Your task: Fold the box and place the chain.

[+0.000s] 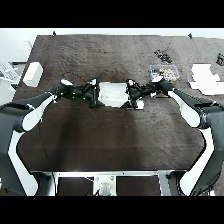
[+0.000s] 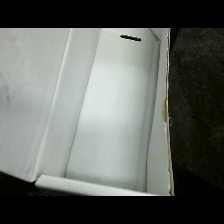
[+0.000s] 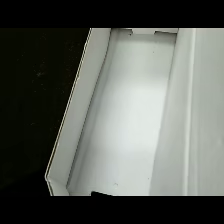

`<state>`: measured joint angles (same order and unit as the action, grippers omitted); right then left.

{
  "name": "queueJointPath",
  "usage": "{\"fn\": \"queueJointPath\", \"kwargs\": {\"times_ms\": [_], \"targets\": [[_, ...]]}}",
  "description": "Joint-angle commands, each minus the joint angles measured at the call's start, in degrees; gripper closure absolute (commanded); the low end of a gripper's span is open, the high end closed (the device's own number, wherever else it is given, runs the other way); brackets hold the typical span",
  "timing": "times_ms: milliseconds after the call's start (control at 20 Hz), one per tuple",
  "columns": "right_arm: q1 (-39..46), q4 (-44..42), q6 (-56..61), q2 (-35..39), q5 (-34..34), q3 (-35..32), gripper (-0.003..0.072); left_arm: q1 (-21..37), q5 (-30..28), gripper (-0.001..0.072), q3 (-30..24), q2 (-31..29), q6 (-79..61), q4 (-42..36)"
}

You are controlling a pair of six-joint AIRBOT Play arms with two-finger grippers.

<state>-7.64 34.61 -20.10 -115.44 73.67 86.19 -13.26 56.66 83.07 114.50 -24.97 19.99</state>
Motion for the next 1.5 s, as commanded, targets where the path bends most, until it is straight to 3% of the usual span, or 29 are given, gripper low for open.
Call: {"fn": "queueJointPath", "kwargs": {"times_ms": [0,1100,1150,1250,1450], "targets": [[-0.04,-0.04,-0.02,-0.04,0.11,0.07,0.0131,0.04,-1.01,0.0376,0.02,0.07,0.04,0.59],[-0.26,-0.04,0.04,0.02,0.28,0.09,0.0131,0.07,-1.14,0.0376,0.02,0.07,0.07,0.57],[0.04,0.09,0.04,0.22,0.28,0.28,0.0121,0.04,-1.14,0.0376,0.02,0.07,0.07,0.59],[1.53,1.18,2.6,1.46,0.31,0.57,-0.0017,0.07,-1.22,0.0376,0.02,0.07,0.07,0.59],[5.7,2.51,4.42,4.79,0.31,0.57,-0.0017,0.07,-2.23,0.0376,0.02,0.07,0.11,0.61]]}}
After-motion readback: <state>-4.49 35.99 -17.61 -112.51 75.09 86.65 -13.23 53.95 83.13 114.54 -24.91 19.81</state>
